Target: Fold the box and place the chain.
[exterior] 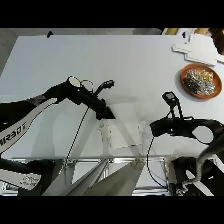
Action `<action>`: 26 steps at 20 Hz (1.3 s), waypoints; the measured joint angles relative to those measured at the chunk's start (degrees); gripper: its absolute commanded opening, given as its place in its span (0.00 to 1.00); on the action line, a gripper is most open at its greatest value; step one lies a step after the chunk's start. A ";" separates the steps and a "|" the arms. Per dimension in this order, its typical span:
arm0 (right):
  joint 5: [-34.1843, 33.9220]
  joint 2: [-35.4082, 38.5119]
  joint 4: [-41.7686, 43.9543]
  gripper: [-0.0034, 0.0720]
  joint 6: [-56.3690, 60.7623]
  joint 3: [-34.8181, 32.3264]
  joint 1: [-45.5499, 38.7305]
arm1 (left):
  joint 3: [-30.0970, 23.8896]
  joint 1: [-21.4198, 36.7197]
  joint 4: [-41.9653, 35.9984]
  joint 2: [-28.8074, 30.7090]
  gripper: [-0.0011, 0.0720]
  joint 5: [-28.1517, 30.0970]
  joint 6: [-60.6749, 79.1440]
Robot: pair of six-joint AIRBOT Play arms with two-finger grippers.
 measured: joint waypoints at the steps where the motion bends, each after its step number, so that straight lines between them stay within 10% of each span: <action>1: 0.17 0.00 -0.02 0.45 -0.31 0.61 0.00 | 0.00 -0.70 0.02 0.42 0.02 1.40 2.64; 10: 4.00 1.11 -10.80 0.47 -1.64 11.13 0.00 | 0.00 -6.36 9.66 8.02 0.02 16.39 9.77; 26: 4.70 1.88 -15.96 0.47 -1.68 12.74 0.00 | 0.00 -8.66 12.98 6.23 0.02 24.65 4.63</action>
